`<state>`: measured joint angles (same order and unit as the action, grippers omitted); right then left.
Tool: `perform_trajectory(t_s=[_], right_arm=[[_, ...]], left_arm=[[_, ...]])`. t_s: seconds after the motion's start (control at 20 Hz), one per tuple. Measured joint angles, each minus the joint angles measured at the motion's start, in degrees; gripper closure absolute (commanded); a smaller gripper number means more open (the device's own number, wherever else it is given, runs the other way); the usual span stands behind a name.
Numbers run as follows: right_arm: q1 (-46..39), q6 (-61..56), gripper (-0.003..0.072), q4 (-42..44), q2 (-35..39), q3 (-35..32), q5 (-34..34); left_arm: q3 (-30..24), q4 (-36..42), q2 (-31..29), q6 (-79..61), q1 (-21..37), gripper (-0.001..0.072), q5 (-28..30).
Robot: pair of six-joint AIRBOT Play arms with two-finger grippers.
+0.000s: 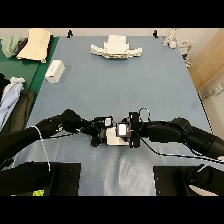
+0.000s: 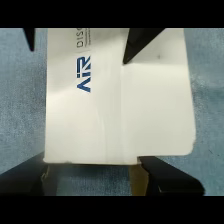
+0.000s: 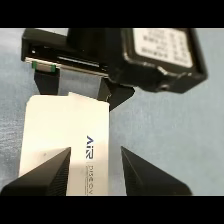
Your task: Fold the box.
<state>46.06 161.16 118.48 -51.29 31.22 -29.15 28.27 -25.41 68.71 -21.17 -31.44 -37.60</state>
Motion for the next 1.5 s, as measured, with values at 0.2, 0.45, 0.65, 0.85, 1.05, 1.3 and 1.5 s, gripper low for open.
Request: perform_trajectory(t_s=[0.2, 0.45, 0.65, 0.85, 1.05, 1.3, 1.5], right_arm=[[0.02, -0.07, 0.0192, 0.33, 0.22, 0.39, 0.20], [0.13, -0.11, 0.0071, 3.61, 0.00, 0.50, -4.04], [0.13, -0.13, 0.0071, 3.96, -1.44, 0.50, -5.22], [0.13, -0.13, 0.0101, 2.05, -2.40, 0.50, -4.81], [0.20, -0.13, 0.0109, -1.40, -2.58, 0.85, -3.13], [0.15, -0.13, 0.0158, -3.56, -2.08, 1.62, -1.88], [0.11, -0.13, 0.0157, -4.66, -1.20, 1.86, -0.92]], left_arm=[[0.00, 0.00, 0.00, 0.02, 0.00, 0.0214, 0.00], [0.00, 0.00, 0.00, 0.02, 0.00, 0.0214, 0.00], [0.00, -0.02, 0.00, 0.02, 0.00, 0.0214, 0.00], [0.02, -0.02, 0.00, 0.04, 0.00, 0.0213, 0.00], [0.02, 0.00, 0.00, 0.17, 0.00, 0.0214, 0.02], [0.02, 0.09, 0.00, 0.17, 0.07, 0.0214, 0.22], [0.02, -0.02, 0.00, -0.04, 0.00, 0.0214, 0.13]])
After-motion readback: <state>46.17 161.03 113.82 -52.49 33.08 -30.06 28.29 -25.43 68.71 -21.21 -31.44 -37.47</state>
